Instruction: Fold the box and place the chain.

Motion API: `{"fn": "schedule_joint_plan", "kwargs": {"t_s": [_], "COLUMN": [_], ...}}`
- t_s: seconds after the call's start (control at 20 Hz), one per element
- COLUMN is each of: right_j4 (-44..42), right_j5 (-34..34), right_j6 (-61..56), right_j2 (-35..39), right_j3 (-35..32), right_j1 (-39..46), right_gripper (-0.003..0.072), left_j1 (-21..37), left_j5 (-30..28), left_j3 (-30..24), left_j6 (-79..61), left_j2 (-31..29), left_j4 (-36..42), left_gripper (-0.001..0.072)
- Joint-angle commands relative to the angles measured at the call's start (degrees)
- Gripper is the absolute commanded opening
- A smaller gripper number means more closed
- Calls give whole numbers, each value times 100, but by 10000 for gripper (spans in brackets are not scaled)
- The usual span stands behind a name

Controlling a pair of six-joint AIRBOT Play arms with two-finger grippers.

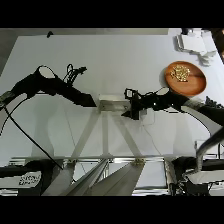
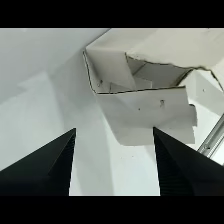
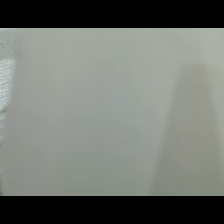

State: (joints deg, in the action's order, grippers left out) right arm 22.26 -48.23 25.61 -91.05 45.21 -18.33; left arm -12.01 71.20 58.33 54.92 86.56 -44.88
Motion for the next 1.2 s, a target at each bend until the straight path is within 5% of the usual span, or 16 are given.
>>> {"fn": "schedule_joint_plan", "kwargs": {"t_s": [0.0, 0.1, 0.5, 0.7, 1.15], "right_j4": [-2, -2, -2, -2, -2], "right_j5": [2, 2, 0, 2, 2], "right_j6": [-2, -2, -2, -2, -2], "right_j2": [4, 4, 4, 4, 4], "right_j3": [2, 2, 2, 2, 2], "right_j1": [0, 0, 0, 0, 2], "right_gripper": [461, 461, 461, 461, 461], "left_j1": [-149, -238, -308, -625, -1204], "left_j5": [-376, -614, -743, -1349, -2430], "left_j3": [-162, -389, -629, -632, -627], "left_j6": [-109, -114, -734, -693, 846], "left_j2": [-26, -26, -28, -26, -55], "left_j4": [199, 297, 1211, 1143, -612], "left_gripper": [538, 580, 554, 555, 555]}}
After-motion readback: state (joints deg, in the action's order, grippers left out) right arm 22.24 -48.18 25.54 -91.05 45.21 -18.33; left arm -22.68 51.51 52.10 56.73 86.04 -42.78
